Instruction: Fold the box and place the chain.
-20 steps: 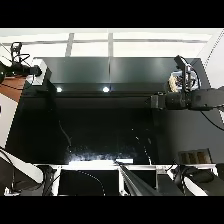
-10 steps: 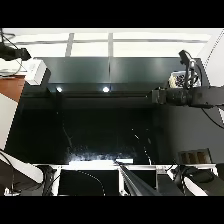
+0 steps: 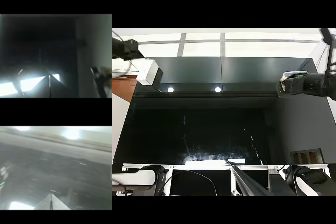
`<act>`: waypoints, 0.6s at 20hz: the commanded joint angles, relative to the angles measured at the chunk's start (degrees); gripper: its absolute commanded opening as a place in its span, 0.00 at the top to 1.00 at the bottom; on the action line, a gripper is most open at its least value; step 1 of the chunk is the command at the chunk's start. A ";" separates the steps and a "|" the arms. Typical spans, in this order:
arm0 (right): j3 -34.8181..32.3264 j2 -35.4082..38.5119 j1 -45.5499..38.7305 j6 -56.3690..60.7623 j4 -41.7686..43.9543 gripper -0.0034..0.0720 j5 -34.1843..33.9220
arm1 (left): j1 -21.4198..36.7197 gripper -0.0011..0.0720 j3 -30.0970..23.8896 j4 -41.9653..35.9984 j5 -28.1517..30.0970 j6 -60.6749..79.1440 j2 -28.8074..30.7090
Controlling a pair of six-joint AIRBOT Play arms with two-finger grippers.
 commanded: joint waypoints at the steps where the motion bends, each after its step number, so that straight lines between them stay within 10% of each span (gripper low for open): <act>1: -6.40 3.74 -0.31 7.19 -10.51 0.92 -0.72 | -9.35 0.95 -23.26 1.77 14.64 -1.03 16.09; 6: -26.88 4.68 -0.20 15.08 -7.37 0.92 20.04 | -20.57 0.95 -64.43 1.73 40.06 -0.66 41.13; 12: -27.93 4.68 -0.20 15.06 -7.13 0.93 21.86 | -18.05 0.94 -71.56 1.77 37.53 -1.92 47.93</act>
